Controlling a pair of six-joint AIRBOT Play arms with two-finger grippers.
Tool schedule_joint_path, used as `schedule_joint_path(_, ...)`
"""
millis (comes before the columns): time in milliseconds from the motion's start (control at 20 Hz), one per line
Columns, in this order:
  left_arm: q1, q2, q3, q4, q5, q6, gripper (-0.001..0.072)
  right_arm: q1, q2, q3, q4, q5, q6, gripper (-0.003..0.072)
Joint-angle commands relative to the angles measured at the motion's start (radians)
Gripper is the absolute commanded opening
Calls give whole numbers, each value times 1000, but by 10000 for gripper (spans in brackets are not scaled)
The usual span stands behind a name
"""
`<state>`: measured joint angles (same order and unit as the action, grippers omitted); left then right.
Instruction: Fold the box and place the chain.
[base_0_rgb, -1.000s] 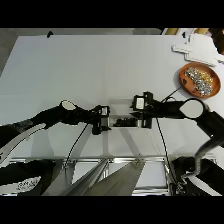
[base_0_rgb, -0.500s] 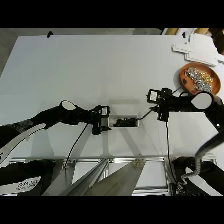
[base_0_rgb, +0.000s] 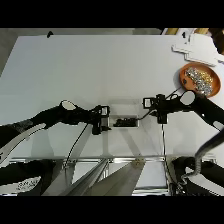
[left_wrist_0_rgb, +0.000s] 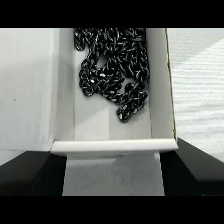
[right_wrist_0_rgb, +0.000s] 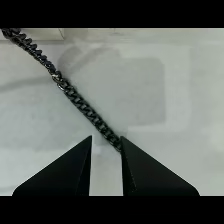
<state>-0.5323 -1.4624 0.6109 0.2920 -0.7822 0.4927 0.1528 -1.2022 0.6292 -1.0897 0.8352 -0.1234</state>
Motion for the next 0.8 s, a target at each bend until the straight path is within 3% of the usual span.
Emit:
schedule_joint_path(0,1,1,0,0,0,0,48,0,-48,-1,30,-31,-63,179)
schedule_joint_path(250,1,1,0,0,0,0,48,0,-86,-1,51,-37,-96,176)
schedule_joint_path(350,1,1,0,0,0,0,48,0,-85,-1,51,-30,-95,30)
schedule_joint_path(400,1,1,0,0,0,0,48,0,-83,-1,50,-15,-95,18)
schedule_joint_path(750,1,1,0,0,0,0,48,0,98,-1,51,93,-21,18)
